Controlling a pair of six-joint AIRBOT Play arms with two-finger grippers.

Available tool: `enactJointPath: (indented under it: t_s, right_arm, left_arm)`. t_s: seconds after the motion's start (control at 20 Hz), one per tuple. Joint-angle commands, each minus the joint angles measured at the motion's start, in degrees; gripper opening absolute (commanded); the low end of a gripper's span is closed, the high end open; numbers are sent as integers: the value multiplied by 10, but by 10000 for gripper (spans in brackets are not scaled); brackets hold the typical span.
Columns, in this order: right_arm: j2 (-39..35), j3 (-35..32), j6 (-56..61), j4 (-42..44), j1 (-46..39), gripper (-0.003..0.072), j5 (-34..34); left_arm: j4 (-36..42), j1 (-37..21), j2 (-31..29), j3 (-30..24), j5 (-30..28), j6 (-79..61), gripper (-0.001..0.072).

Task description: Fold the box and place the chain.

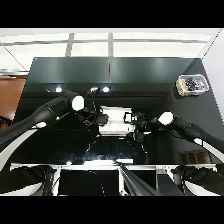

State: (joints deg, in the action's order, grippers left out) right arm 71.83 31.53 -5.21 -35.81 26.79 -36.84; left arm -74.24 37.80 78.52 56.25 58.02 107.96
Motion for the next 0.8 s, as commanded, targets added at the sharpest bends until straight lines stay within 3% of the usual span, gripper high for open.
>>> enactJointPath:
  t_s: [0.0,0.2,0.35,0.55,0.65,0.75]
  right_arm:
    - [0,0,0,0,0,158,0]
    - [0,0,0,0,0,158,0]
    - [0,0,0,0,0,159,0]
    - [0,0,0,0,0,158,0]
    - [0,0,0,0,0,158,0]
    - [0,0,0,0,0,158,0]
  left_arm:
    - [-91,52,19,34,36,113,467]
    - [-154,92,52,47,47,194,467]
    - [-150,90,75,47,74,204,467]
    - [-133,90,77,47,57,227,461]
    - [-125,90,77,47,39,228,306]
    - [-122,93,77,47,23,231,249]
